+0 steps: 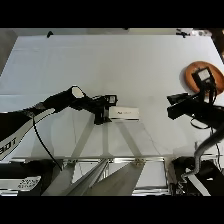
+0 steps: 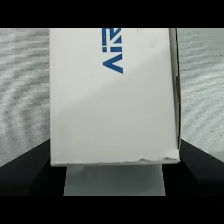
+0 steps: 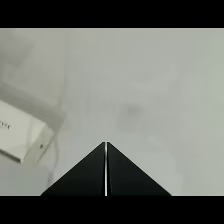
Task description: Fold the box and place the chain.
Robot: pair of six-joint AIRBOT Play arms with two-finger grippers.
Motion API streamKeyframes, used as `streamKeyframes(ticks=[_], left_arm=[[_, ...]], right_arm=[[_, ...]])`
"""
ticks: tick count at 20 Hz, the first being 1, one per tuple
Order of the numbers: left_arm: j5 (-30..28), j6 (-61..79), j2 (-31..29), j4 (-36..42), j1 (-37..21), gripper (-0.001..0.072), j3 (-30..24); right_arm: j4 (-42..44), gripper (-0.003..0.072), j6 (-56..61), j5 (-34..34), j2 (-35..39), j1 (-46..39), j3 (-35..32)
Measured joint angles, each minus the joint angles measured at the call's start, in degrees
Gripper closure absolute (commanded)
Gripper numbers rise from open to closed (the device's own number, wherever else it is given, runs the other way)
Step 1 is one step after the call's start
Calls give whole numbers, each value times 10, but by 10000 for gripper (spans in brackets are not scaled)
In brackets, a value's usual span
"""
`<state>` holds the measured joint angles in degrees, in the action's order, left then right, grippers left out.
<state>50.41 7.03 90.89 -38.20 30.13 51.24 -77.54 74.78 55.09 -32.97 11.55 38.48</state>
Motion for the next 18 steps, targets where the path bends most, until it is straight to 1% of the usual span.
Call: streamKeyframes(ticks=[2,3,4,6,9,11,13,16,18], left_arm=[[0,0,0,0,0,296,0],[0,0,0,0,0,298,0],[0,0,0,0,0,297,0],[0,0,0,2,0,297,0],[1,0,0,18,0,298,0],[3,-2,0,26,-1,316,0],[8,-17,-5,29,-9,315,0],[-2,-76,-21,16,-43,313,0],[-18,-139,-37,-16,-85,312,0]], right_arm=[[8,680,-5,113,-81,-19,65],[16,680,-10,151,-118,-24,85],[23,680,-13,183,-153,-28,100],[40,679,-20,224,-217,-33,119],[60,678,-24,251,-277,-36,132],[66,678,-26,256,-295,-37,136],[69,677,-26,260,-305,-37,138],[71,677,-28,263,-312,-37,139],[72,677,-28,261,-314,-37,139]])
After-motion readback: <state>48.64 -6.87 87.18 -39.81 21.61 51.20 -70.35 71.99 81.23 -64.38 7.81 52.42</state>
